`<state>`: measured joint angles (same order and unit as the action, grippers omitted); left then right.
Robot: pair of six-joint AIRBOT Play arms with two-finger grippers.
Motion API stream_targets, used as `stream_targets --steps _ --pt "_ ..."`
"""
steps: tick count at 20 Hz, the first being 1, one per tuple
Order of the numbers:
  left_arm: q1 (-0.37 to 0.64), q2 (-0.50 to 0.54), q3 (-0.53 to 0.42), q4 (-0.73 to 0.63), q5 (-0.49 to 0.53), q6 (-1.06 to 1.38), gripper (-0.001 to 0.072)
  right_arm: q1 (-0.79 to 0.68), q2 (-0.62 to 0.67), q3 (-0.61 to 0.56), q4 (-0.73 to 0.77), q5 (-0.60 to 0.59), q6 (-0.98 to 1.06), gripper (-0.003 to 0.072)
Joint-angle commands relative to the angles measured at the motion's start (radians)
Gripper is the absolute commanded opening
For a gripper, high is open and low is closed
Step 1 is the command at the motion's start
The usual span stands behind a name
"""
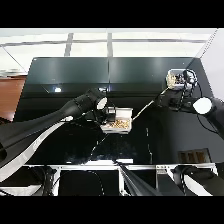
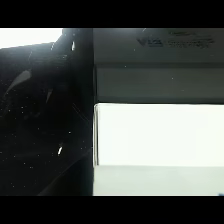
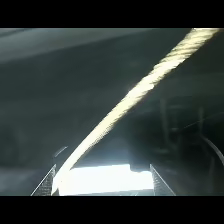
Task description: Fold the box and place the chain.
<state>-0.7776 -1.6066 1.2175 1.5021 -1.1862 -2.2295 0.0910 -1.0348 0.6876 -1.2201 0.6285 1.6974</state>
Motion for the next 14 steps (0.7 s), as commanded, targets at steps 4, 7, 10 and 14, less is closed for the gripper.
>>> stream_targets --steps 4,7,10,14 --pt "0.000 -0.001 0.000 0.000 0.000 0.000 0.0027 -0.100 -0.394 0.314 -0.195 0.014 0.228 0.0702" --pt "0.000 -0.001 0.000 0.000 0.000 0.000 0.0027 -0.109 -0.576 0.501 -0.249 0.148 0.259 0.0702" --pt "0.000 -0.001 0.000 0.000 0.000 0.000 0.0027 -0.108 -0.656 0.578 -0.247 0.150 0.261 0.0594" --pt "0.000 -0.001 0.000 0.000 0.000 0.000 0.0027 -0.110 -0.654 0.586 -0.248 0.207 0.242 0.0020"
